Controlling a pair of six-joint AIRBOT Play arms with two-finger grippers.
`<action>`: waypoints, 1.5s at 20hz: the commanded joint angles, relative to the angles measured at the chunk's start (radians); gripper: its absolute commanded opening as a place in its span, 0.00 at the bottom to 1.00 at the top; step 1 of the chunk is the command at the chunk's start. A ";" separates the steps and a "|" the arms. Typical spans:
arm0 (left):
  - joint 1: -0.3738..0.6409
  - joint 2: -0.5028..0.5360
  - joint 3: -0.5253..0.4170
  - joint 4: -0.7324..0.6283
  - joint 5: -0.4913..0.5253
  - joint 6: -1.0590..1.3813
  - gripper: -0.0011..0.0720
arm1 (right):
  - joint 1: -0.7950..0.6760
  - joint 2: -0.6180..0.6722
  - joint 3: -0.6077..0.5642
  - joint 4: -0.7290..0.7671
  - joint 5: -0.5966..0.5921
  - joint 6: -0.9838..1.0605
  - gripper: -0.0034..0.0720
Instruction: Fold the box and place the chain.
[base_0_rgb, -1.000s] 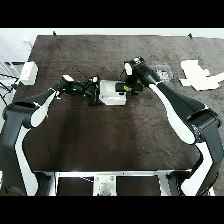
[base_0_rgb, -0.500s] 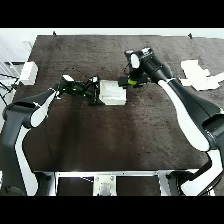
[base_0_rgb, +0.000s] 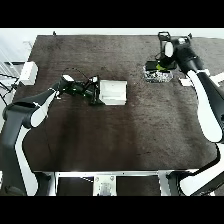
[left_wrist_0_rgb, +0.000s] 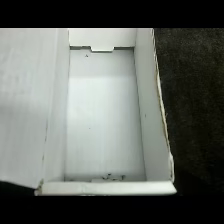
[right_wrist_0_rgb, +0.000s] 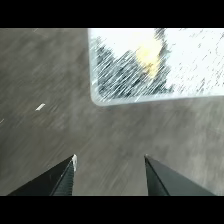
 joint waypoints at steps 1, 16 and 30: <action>0.000 0.000 0.000 0.000 0.000 0.000 0.66 | -0.111 -0.063 0.000 0.175 -0.141 -0.158 0.70; 0.000 0.000 0.000 0.000 0.000 0.000 0.66 | -0.171 -0.248 0.096 0.365 -0.186 -0.383 0.56; 0.000 0.000 0.000 0.000 0.001 0.000 0.66 | -0.159 -0.191 0.164 0.346 -0.140 -0.388 0.06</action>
